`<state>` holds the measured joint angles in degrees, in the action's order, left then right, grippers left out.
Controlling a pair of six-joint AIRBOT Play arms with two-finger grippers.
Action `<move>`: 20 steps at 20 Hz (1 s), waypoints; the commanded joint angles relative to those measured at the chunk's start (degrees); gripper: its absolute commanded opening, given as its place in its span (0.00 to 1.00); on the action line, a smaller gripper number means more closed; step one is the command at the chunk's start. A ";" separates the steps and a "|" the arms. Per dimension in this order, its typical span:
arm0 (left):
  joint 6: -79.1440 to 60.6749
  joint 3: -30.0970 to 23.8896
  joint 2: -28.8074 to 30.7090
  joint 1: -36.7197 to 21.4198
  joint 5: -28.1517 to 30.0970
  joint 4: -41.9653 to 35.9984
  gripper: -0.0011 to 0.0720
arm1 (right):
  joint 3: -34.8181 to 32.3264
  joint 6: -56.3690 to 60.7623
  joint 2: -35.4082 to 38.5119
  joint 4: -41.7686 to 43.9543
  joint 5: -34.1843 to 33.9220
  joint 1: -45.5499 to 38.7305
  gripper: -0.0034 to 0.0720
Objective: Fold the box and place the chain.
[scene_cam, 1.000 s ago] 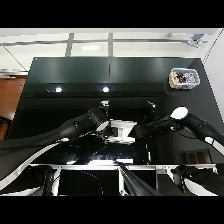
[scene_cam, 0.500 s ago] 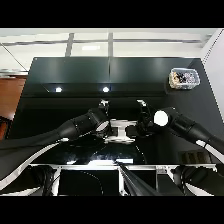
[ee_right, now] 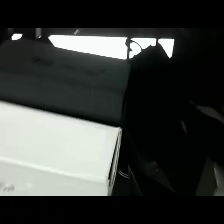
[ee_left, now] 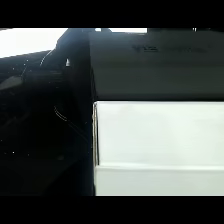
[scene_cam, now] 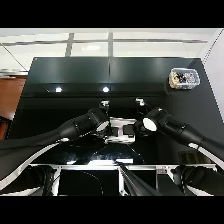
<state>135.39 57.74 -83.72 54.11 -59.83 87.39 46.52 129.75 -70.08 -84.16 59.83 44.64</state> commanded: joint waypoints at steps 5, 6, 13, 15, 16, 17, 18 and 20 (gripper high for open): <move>0.07 0.04 0.02 -0.02 1.29 0.02 0.06 | 0.98 6.91 -3.41 -1.46 1.81 1.18 0.42; 0.07 0.04 0.02 -0.02 1.22 0.02 0.06 | 0.98 6.97 -3.52 -1.68 1.81 1.18 0.42; 0.07 0.04 0.02 -0.02 1.09 0.00 0.06 | 0.98 7.02 -5.44 -1.62 1.16 1.18 0.41; 0.09 0.04 0.02 -0.02 1.09 0.00 0.06 | 1.01 6.99 -5.44 -1.84 1.01 1.18 0.22; 0.09 0.04 0.02 -0.02 1.11 0.00 0.06 | 1.03 6.97 -5.44 -1.81 0.74 1.18 0.12; 0.09 0.04 0.02 -0.02 1.11 0.00 0.06 | 1.03 6.97 -5.44 -1.77 0.55 1.18 0.11; 0.07 0.04 0.02 -0.02 1.14 0.00 0.06 | 1.03 6.97 -5.44 -1.73 0.55 1.18 0.11; 0.09 0.04 0.02 -0.02 1.16 0.00 0.06 | 1.03 6.97 -5.44 -1.73 0.57 1.18 0.11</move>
<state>135.59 57.76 -83.72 54.11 -58.74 87.37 47.53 136.88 -75.42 -85.95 60.64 45.80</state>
